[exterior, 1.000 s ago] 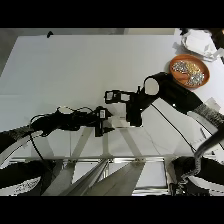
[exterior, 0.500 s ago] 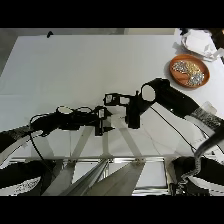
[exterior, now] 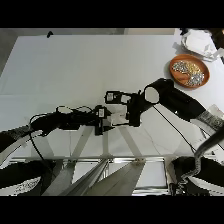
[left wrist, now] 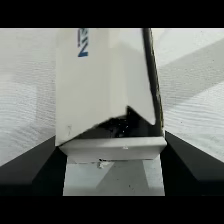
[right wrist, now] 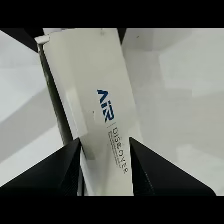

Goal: Fold the box and place the chain.

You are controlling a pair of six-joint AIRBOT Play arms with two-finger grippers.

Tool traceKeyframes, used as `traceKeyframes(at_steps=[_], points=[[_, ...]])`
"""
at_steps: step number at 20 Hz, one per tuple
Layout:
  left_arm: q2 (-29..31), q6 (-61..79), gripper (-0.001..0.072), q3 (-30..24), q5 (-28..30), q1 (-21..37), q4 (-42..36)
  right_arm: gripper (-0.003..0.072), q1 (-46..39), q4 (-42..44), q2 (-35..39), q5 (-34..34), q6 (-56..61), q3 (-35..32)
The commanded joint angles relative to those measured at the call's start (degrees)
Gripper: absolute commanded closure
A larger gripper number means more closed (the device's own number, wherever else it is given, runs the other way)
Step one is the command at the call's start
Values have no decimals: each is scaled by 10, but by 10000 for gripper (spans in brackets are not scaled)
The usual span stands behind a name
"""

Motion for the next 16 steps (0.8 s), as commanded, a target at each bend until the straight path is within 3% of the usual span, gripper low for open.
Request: traceKeyframes(at_steps=[1, 14, 16], points=[[0, -1, 303, 0, -3, 0, 1, 394, 1, -3, 8, -31, 0, -10], [0, -1, 303, 0, -3, 0, 1, 382, 11, 27, 11, -52, -2, -66], [0, -1, 303, 0, -3, 0, 1, 243, 16, 27, 17, -56, -2, -66]])
